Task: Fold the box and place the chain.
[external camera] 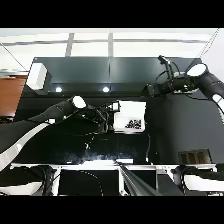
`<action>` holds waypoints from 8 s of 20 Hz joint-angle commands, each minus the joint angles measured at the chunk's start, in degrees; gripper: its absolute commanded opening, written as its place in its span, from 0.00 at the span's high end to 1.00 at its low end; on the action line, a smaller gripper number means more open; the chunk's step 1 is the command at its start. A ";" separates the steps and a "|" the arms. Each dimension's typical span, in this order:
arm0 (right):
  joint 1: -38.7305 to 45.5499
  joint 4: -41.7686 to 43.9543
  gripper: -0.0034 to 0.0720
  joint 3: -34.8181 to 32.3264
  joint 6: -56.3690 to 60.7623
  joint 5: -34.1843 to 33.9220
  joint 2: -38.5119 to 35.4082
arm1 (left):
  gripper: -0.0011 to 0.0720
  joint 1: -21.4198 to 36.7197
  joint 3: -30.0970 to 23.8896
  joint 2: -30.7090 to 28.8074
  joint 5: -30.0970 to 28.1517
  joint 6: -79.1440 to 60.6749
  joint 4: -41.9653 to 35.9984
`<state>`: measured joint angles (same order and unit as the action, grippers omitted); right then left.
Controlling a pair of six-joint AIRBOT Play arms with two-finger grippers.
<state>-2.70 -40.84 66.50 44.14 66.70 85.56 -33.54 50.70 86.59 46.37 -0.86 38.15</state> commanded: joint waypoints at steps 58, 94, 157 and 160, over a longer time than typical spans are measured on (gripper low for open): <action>-15.74 -10.01 0.55 -21.55 -27.21 -6.45 -21.44 | 0.29 -0.50 -0.02 -0.09 -1.57 0.90 1.66; -15.76 -9.88 0.54 -23.78 -26.49 -9.53 -21.38 | 0.29 -0.52 -0.02 -0.09 -1.57 0.92 1.66; -10.71 7.91 0.94 -24.57 17.57 -1.57 -17.11 | 0.29 -0.50 -0.02 -0.09 -1.60 0.94 1.66; -7.63 8.00 0.94 -21.68 17.64 4.42 -20.41 | 0.29 -0.50 -0.02 -0.22 -1.60 0.94 1.68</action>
<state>-12.32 -33.45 42.37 61.98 64.97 67.66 -34.06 50.70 86.50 44.82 0.21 39.79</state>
